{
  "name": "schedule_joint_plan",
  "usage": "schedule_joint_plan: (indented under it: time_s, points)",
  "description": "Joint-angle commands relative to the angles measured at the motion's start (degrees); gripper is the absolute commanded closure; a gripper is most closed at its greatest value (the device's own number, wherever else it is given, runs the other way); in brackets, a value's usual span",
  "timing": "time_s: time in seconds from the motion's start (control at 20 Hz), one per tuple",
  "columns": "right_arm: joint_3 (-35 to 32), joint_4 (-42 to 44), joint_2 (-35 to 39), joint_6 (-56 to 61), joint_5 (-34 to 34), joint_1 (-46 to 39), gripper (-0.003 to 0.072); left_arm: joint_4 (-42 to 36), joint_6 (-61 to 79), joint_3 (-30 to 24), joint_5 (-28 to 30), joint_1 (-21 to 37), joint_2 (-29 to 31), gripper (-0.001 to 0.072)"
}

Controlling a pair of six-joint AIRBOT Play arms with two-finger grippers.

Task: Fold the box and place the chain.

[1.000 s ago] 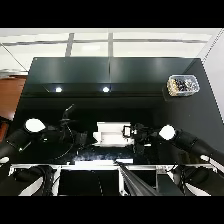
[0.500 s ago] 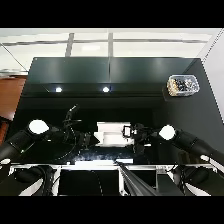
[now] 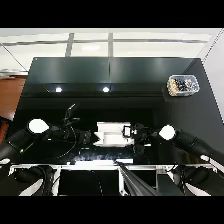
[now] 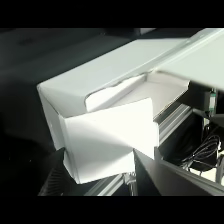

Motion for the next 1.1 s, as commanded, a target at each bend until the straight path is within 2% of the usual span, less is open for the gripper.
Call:
schedule_joint_plan:
  time_s: [0.0,0.05,0.15,0.35,0.5,0.65,0.8,0.85,0.95,1.05]
  points:
    - [0.02,0.02,0.02,0.02,0.00,0.02,0.0328,3.96,-4.70,2.34,3.26,-2.97,0.09,0.0222]
    - [0.02,0.02,0.02,0.02,0.00,0.02,0.0328,6.36,-8.15,3.06,4.24,-4.59,0.09,0.0223]
    - [0.02,0.02,0.02,0.00,0.00,0.02,0.0328,9.79,-12.35,3.85,4.37,-6.80,0.09,0.0333]
    - [0.02,0.02,0.02,0.00,0.00,0.02,0.0328,10.64,-13.81,3.89,4.85,-8.39,0.07,0.0354]
    - [0.02,0.02,0.02,0.02,0.00,0.02,0.0328,11.82,-15.45,3.89,7.21,-9.57,0.07,0.0355]
    - [0.02,0.02,0.02,0.00,0.00,0.02,0.0328,17.07,-21.14,3.91,9.44,-12.20,0.07,0.0355]
    - [0.02,0.02,0.02,0.00,0.00,0.02,0.0328,19.12,-23.87,3.89,11.50,-13.62,0.07,0.0350]
    - [0.02,0.02,0.02,0.02,0.00,0.02,0.0328,19.06,-23.98,3.89,12.39,-13.64,0.07,0.0342]
    - [0.02,0.02,0.02,0.00,0.00,0.02,0.0328,19.08,-25.18,3.91,13.44,-13.66,0.07,0.0280]
    - [0.02,0.02,0.02,0.00,0.00,0.02,0.0328,19.08,-25.20,3.89,13.46,-13.73,0.04,0.0280]
